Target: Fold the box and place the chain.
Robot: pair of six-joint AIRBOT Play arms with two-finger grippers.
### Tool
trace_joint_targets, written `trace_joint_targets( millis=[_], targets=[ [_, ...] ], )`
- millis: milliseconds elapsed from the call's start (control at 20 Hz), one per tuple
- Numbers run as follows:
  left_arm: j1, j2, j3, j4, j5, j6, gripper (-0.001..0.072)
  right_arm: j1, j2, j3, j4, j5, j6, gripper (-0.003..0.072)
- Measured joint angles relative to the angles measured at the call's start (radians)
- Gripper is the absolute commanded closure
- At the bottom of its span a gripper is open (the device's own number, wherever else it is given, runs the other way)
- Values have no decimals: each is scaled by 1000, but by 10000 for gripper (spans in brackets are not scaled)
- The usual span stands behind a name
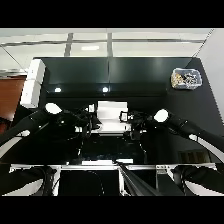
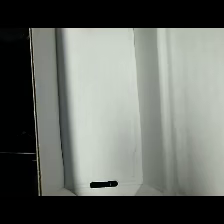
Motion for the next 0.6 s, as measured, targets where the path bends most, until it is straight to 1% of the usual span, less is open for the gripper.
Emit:
trace_joint_targets(
  millis=[50,100,150,200,250,350,400,450,500,550,600],
  targets=[
    [-2,-5,0,-8,8,-7,585,0,0,0,0,0,0,384],
    [-4,-10,0,-14,14,-6,585,0,0,0,0,0,-1,383],
    [-6,-13,0,-16,15,-8,563,0,0,0,0,0,-1,383],
    [-8,-16,0,-19,17,-10,416,0,0,0,0,0,-1,383],
    [-11,-18,0,-23,16,-13,408,0,0,0,0,0,0,383],
    [-18,-21,0,-25,21,-14,543,0,0,0,0,0,0,384],
    [-22,-21,0,-22,26,-14,529,0,0,0,0,1,-2,383],
    [-25,-21,0,-21,24,-14,352,0,0,0,0,1,-3,384],
    [-27,-22,0,-20,19,-18,239,0,0,0,0,1,-2,384],
    [-29,-22,0,-17,16,-24,339,0,0,0,0,1,-2,384],
    [-29,-22,1,-14,19,-40,618,0,0,0,0,1,-2,384]
  ],
)
